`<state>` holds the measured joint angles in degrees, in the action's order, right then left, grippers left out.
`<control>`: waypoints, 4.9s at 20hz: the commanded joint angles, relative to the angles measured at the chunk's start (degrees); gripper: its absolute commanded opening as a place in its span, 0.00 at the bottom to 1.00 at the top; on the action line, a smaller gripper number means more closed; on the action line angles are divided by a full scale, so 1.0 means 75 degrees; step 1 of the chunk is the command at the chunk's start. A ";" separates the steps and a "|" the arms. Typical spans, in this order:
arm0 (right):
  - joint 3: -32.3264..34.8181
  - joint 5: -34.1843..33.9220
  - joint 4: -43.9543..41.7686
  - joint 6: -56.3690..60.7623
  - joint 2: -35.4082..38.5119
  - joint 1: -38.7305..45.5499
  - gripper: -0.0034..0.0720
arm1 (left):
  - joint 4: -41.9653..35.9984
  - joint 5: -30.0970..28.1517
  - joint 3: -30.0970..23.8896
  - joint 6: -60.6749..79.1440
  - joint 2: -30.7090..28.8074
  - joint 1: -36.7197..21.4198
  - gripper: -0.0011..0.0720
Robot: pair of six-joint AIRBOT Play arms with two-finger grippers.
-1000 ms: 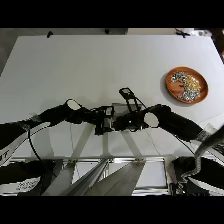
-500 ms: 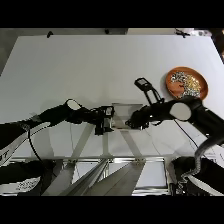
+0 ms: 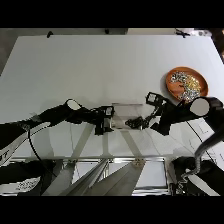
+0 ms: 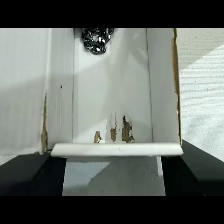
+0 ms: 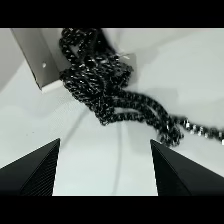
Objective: Fold the box and place the chain.
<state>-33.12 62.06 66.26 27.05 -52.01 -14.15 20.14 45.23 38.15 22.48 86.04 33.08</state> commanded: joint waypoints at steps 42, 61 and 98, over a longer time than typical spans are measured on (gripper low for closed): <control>0.0402 -0.1848 -0.2489 0.0734 0.2200 -0.1011 0.06 | 0.0003 0.0000 0.0003 0.0003 -0.0006 -0.0003 0.52; 0.0399 -0.3838 -0.2987 0.2562 -0.1227 -0.2900 0.31 | 0.0003 -0.0003 0.0003 0.0003 -0.0006 -0.0003 0.52; 0.1075 -0.1982 -0.1061 -0.0807 -0.0935 -0.0388 0.06 | 0.0003 -0.0003 0.0003 0.0003 -0.0006 -0.0003 0.52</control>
<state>-25.06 47.57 52.23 14.74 -59.75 -17.02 20.16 45.23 38.15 22.48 86.02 33.06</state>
